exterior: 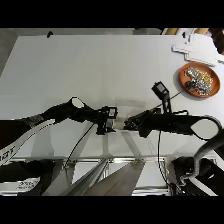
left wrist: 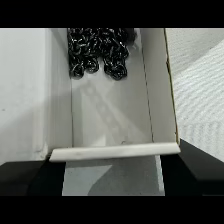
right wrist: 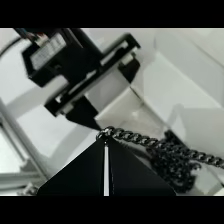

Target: Fold the box and place the chain.

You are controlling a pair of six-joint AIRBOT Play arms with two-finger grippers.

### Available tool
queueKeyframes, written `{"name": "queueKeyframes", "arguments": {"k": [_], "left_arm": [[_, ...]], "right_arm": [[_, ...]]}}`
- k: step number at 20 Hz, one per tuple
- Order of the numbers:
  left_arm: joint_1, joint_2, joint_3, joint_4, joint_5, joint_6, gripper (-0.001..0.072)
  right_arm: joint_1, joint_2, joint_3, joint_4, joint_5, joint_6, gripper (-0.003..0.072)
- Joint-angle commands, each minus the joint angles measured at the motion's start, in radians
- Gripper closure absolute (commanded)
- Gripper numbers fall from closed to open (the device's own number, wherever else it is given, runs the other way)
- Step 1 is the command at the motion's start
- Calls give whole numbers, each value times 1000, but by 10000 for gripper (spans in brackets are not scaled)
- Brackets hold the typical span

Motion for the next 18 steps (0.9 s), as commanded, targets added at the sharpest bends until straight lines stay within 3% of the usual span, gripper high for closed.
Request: {"name": "queueKeyframes", "arguments": {"k": [1,3,5,6,9,13,15,17,18], "left_arm": [[0,0,0,0,0,0,503],[0,0,0,0,0,0,503],[0,0,0,0,0,0,503],[0,0,0,0,0,0,503],[0,0,0,0,0,0,503],[0,0,0,0,0,1,503],[0,0,0,0,0,0,503],[0,0,0,0,0,1,503],[0,0,0,0,0,0,503]], "right_arm": [[60,-121,0,-62,-33,34,675],[79,-161,0,-71,-44,34,672],[90,-177,1,-76,-57,34,590],[90,-175,6,-82,-55,33,589],[63,-175,116,-233,35,76,589],[-109,-175,302,-423,169,141,588],[-213,-178,317,-499,166,186,591],[-304,-212,315,-600,190,245,675],[-344,-236,315,-633,204,274,675]]}}
